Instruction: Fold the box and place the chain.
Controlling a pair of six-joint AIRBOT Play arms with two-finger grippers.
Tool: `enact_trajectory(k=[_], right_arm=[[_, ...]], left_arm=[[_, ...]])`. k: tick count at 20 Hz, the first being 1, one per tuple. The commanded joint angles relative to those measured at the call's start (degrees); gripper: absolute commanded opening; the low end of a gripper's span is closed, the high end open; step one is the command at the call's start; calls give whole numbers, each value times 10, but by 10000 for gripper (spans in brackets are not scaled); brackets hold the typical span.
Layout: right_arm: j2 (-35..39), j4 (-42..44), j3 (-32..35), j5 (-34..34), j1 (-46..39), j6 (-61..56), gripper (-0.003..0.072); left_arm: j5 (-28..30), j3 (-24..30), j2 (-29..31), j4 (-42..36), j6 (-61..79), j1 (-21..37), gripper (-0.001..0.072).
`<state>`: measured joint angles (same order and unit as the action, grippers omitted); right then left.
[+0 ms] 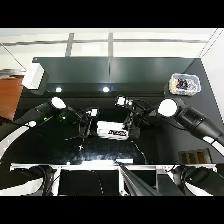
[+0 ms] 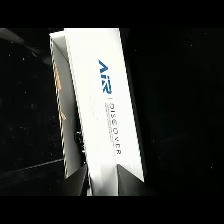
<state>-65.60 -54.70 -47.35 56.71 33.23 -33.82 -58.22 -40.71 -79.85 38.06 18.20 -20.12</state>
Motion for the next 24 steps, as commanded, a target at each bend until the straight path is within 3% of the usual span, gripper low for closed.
enact_trajectory(k=[1,9,11,24], right_arm=[[0,0,0,-4,1,0,200],[0,1,8,-3,1,-4,203],[0,0,8,-2,1,-5,263],[-1,0,10,2,1,-14,260]], left_arm=[[0,0,0,0,0,0,363],[0,0,0,0,0,0,363],[0,0,0,0,0,0,363],[0,0,0,0,0,0,363]])
